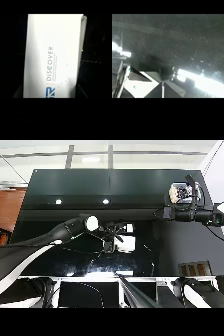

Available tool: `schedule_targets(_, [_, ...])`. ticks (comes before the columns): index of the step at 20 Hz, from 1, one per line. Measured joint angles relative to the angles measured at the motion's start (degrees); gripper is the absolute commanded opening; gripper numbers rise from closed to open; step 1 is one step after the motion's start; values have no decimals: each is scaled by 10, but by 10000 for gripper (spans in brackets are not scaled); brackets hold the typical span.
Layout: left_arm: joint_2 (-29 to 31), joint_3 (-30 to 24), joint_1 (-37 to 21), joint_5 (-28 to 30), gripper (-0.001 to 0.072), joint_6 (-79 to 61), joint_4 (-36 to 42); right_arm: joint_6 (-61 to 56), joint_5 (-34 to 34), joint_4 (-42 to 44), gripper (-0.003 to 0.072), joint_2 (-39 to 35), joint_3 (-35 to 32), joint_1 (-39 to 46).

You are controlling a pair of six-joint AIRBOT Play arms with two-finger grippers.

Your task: Fold the box and place the chain.

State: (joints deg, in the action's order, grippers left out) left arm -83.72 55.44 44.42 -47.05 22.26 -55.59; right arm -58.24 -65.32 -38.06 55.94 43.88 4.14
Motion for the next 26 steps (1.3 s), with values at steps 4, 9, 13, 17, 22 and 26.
schedule_targets(4, [-2, 31, -38, -14, 396, 69, -53, 0, 0, 0, 39, 0, 0, 1])
schedule_targets(9, [-2, 95, -186, -45, 396, 171, -78, 0, 0, 0, 39, 0, 0, 1])
schedule_targets(13, [-21, 167, -356, -33, 397, 260, -88, 0, 3, 0, 39, 0, 0, 1])
schedule_targets(17, [-94, 266, -489, -41, 405, 325, -125, 0, 13, 0, 39, 0, 0, 1])
schedule_targets(22, [-218, 414, -584, -65, 405, 385, -185, -7, 17, 1, 39, 0, 0, 1])
schedule_targets(26, [-302, 507, -611, -80, 405, 413, -221, -15, 32, 1, 39, 0, 0, 1])
